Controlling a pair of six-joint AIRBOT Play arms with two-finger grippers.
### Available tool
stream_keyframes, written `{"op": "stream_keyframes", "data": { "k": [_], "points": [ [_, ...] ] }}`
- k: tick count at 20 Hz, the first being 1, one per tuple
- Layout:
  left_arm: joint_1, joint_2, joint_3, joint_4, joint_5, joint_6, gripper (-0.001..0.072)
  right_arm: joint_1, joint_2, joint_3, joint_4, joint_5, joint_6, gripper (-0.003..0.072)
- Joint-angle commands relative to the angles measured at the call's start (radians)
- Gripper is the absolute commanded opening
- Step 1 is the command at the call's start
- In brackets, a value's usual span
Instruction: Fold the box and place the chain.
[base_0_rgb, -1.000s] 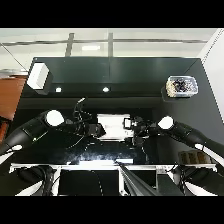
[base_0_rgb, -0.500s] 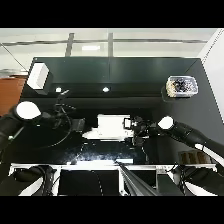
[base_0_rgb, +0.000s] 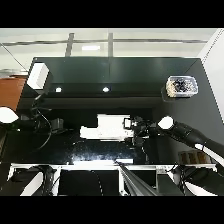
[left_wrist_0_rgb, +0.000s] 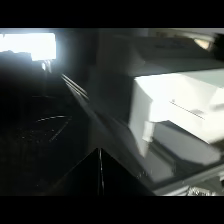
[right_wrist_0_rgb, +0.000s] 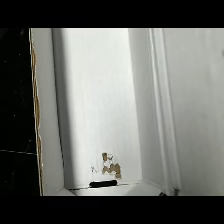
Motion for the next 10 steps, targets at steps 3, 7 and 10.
{"op": "stream_keyframes", "data": {
  "k": [3,7,10],
  "points": [
    [-0.004,-0.071,-0.224,-0.248,0.201,0.090,0.0030,0.001,-0.001,0.000,0.000,0.000,0.000,0.0541],
    [-0.118,-0.131,-0.226,-0.315,0.325,0.120,0.0030,0.001,0.000,0.000,0.000,0.000,0.000,0.0541],
    [-0.187,-0.193,-0.226,-0.376,0.360,0.182,0.0030,0.001,0.000,0.000,0.000,0.000,0.000,0.0541]
  ]
}}
